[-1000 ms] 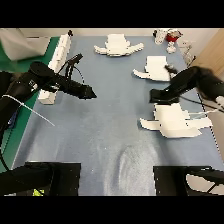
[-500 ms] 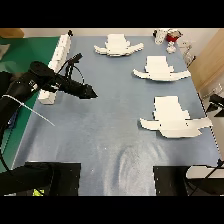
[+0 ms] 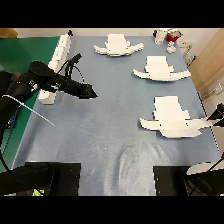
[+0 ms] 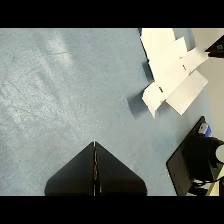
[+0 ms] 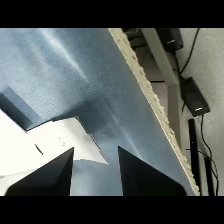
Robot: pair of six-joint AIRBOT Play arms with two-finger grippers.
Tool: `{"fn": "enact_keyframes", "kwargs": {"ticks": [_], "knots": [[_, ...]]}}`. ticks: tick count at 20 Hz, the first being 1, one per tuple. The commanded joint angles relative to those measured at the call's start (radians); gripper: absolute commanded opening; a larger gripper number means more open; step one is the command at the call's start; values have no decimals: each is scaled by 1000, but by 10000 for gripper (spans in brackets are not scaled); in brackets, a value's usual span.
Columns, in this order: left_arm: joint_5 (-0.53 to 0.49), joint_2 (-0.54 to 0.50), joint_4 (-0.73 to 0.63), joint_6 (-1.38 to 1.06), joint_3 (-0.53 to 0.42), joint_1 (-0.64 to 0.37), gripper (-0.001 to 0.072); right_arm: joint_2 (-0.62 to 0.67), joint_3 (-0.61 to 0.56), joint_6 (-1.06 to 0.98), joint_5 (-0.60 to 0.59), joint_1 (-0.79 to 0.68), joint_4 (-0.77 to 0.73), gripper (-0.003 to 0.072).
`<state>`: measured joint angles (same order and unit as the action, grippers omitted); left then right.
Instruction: Fold the box.
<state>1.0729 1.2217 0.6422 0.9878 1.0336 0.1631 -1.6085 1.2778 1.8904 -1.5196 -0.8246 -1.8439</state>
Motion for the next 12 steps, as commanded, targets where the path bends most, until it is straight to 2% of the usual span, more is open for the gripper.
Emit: {"fn": "enact_keyframes", "kwargs": {"ticks": [1, 2, 3, 4, 5, 7, 8, 12], "knots": [[1, 0, 0, 8, 1, -1, 14, -32, 5, 42, -15, -8, -65, 424], [2, 0, 0, 8, 1, -1, 14, -32, 5, 67, -29, -8, -98, 399], [2, 0, 0, 8, 1, -1, 13, -31, 5, 101, -54, -8, -150, 301], [2, 0, 0, 8, 1, -1, 13, -30, 5, 124, -80, -8, -200, 260], [6, 0, 0, 8, 1, -1, 13, -29, 5, 127, -99, -5, -241, 258], [15, 0, -1, 8, 1, -1, 13, -29, 5, 126, -132, 20, -284, 67], [16, 0, -9, 8, 1, -1, 14, -29, 5, 126, -145, 40, -295, 5], [38, -1, -67, 9, 1, -2, 12, -13, 0, 47, -124, 172, -360, 3]]}}
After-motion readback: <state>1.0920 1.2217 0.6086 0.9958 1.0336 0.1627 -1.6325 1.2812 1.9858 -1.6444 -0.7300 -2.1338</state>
